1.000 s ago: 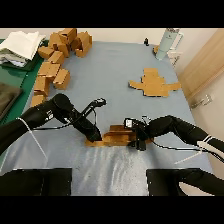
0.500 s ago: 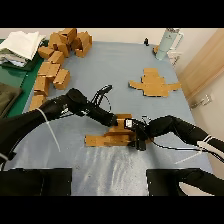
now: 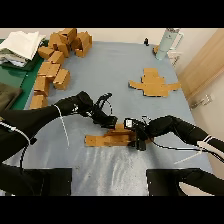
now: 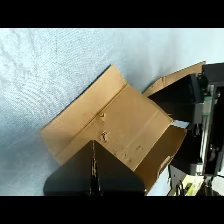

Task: Fold the box.

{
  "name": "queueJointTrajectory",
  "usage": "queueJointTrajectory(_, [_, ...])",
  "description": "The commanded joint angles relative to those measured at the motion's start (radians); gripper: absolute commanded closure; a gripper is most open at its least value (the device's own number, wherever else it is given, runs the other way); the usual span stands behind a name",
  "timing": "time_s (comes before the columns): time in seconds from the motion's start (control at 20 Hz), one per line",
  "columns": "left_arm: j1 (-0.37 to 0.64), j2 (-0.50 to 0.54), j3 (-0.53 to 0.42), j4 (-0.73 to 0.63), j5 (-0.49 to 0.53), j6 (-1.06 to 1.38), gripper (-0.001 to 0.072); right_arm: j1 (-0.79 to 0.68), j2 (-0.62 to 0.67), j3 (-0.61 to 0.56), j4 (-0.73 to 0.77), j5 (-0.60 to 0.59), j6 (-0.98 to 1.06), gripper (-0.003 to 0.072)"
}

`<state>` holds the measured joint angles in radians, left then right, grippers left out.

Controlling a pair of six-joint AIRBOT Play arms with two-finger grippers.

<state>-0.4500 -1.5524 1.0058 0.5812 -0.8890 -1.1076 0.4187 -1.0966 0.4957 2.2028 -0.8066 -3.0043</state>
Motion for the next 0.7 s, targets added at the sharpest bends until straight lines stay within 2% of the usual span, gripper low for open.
queueJointTrajectory(0.0, [0.023,-0.002,0.054,0.008,-0.075,0.061,0.0697,0.001,0.001,0.000,0.000,0.001,0.000,0.0115])
queueJointTrajectory(0.15, [0.073,0.070,0.104,0.009,-0.174,0.190,0.0699,0.001,0.001,0.000,0.000,0.001,0.000,0.0115])
queueJointTrajectory(0.3, [0.126,0.187,0.074,0.035,-0.266,0.333,0.0699,0.001,0.001,-0.001,0.000,0.001,0.000,0.0115])
queueJointTrajectory(0.5, [0.144,0.354,-0.082,0.035,-0.265,0.567,0.0699,0.001,0.001,0.000,0.000,0.001,0.000,0.0115])
queueJointTrajectory(0.6, [0.141,0.418,-0.177,0.033,-0.209,0.642,0.0700,0.001,0.001,0.000,0.000,0.001,0.000,0.0115])
queueJointTrajectory(0.65, [0.132,0.450,-0.225,0.031,-0.149,0.684,0.0699,0.001,0.001,0.000,0.000,0.001,0.000,0.0115])
